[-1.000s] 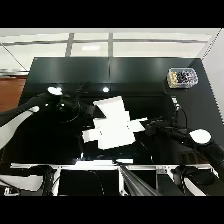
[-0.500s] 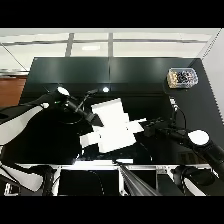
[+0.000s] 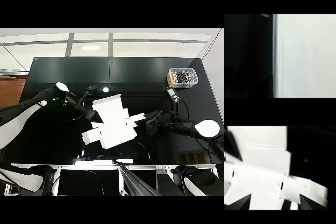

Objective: Fold the box and place the chain.

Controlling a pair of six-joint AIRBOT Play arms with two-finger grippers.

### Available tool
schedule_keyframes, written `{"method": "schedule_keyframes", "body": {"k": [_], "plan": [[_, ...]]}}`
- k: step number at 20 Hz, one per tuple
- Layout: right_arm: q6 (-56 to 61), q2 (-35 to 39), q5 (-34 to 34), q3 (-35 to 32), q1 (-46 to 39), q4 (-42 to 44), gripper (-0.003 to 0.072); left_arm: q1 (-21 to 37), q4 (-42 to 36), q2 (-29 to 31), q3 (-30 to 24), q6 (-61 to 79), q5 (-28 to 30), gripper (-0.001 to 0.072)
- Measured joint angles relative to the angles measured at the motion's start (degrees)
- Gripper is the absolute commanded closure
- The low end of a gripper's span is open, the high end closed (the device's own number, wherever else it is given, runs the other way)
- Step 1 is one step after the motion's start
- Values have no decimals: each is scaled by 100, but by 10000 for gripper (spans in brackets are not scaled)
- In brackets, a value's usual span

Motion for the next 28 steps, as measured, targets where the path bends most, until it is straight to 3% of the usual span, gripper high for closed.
{"method": "schedule_keyframes", "body": {"k": [3,6,13,19,28], "plan": [[-588,-26,555,372,-31,-896,-23,-422,35,717,-393,551,1014,684],[-1641,-151,675,444,59,-1311,-23,-863,376,1137,-647,1620,1786,685],[-3270,-933,573,404,540,-1829,-23,-1386,826,1180,-787,2811,2798,683],[-3436,-1351,767,326,846,-1939,-23,-1445,1060,1001,-798,3091,3042,683],[-3462,-1497,498,-170,903,-1272,-23,-1449,1167,960,-796,3150,3086,683]]}}
